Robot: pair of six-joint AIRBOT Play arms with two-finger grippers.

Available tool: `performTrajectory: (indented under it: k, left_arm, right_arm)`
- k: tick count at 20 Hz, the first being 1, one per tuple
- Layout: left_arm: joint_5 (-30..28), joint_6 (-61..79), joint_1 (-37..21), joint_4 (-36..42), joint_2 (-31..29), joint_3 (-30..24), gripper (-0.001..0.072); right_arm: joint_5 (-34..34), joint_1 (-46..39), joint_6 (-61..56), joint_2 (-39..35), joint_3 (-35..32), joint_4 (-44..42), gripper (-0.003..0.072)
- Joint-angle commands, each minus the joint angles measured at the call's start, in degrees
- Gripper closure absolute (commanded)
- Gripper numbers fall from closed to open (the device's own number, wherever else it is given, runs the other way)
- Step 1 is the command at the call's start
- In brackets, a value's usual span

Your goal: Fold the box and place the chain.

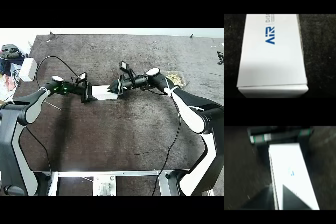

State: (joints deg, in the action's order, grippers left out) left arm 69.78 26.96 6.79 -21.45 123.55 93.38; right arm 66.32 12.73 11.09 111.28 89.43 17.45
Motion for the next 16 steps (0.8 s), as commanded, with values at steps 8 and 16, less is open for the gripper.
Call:
performTrajectory:
  k: [8,16]
  left_arm:
    - [0.2,0.1,0.0,-0.2,0.0,0.0,0.0492]
    - [0.2,0.1,0.0,-0.2,0.0,0.0,0.0492]
  right_arm:
    - [-2.2,0.4,-15.5,1.2,0.0,11.7,0.0675]
    - [-7.0,2.7,-19.5,1.0,0.3,23.1,0.0675]
